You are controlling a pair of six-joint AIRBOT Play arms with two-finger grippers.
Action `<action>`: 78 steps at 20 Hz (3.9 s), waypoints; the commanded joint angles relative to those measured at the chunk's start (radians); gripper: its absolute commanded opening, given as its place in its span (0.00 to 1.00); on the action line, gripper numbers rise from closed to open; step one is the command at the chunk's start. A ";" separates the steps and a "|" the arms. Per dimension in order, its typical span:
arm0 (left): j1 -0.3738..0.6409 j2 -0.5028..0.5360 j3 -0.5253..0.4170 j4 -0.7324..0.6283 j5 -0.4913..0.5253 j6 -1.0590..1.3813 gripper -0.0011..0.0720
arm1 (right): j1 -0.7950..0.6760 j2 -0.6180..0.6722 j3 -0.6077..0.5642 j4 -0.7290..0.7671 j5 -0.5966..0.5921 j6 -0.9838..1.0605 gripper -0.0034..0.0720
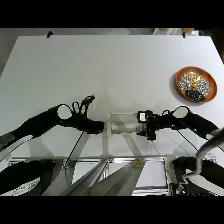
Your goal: Fold the box and place the chain.
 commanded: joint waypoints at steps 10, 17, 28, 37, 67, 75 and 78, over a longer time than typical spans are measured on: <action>-0.060 0.077 0.000 -0.098 0.143 0.014 0.39 | 0.000 0.001 0.000 0.000 0.000 0.000 0.62; -0.097 0.058 0.002 -0.114 0.142 -0.003 0.39 | 0.000 0.001 0.000 0.000 0.000 0.000 0.62; -0.188 -0.022 0.136 0.220 0.078 -0.451 0.40 | 0.000 0.001 0.000 0.000 0.000 0.000 0.62; -0.269 -0.117 0.325 0.459 -0.140 -0.751 0.39 | 0.000 0.001 0.000 0.000 0.000 0.000 0.62; -0.385 -0.394 0.605 0.667 -0.349 -1.102 0.02 | 0.000 0.001 0.000 0.000 0.000 0.000 0.62; -0.257 -0.225 0.605 0.621 -0.507 -0.796 0.32 | 0.000 0.001 0.000 0.000 0.000 0.000 0.62; -0.179 -0.113 0.603 0.585 -0.561 -0.565 0.59 | 0.000 0.001 0.000 0.000 0.000 0.000 0.62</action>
